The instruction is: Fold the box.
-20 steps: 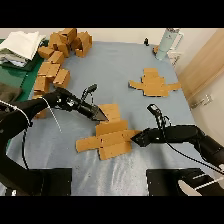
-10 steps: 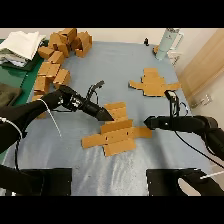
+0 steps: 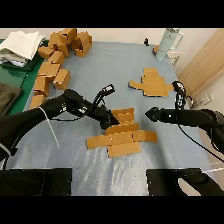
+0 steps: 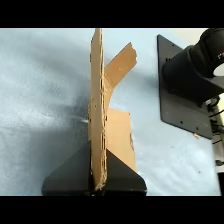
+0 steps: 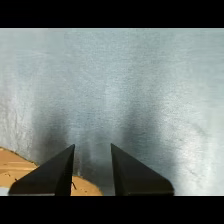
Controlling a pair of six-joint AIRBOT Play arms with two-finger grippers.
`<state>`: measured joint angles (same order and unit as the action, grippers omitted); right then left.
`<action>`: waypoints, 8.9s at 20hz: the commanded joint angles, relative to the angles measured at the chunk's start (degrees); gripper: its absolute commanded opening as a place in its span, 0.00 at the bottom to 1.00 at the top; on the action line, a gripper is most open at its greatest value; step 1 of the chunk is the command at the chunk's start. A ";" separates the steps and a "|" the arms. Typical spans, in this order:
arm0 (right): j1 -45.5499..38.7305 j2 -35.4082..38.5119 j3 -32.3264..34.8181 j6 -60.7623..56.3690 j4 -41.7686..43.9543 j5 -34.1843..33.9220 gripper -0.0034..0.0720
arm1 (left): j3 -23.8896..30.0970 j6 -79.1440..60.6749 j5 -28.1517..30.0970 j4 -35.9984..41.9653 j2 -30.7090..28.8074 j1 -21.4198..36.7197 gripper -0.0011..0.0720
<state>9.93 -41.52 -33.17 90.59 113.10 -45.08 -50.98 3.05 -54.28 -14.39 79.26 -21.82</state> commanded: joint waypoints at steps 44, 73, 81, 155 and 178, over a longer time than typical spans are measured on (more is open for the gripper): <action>0.52 -1.75 -0.20 -0.15 1.33 4.33 0.50 | 7.02 -17.18 7.21 2.40 -0.07 -2.73 0.03; 44.39 15.72 13.22 21.11 -16.31 -15.65 0.82 | 7.13 -16.57 7.19 2.47 0.68 -2.73 0.03; 47.47 6.03 15.63 28.50 -28.17 0.98 0.86 | 7.13 -16.57 7.19 2.47 0.68 -2.73 0.03; 13.03 -16.65 4.68 81.53 13.64 -2.93 1.00 | 7.13 -16.57 7.19 2.58 0.68 -2.84 0.03; 14.12 -20.83 4.81 81.53 13.09 -1.07 0.80 | 7.13 -16.57 7.19 2.60 0.68 -2.82 0.03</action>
<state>23.99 -61.89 -28.38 172.16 126.39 -45.82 -43.88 -13.52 -47.11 -11.77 79.94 -24.67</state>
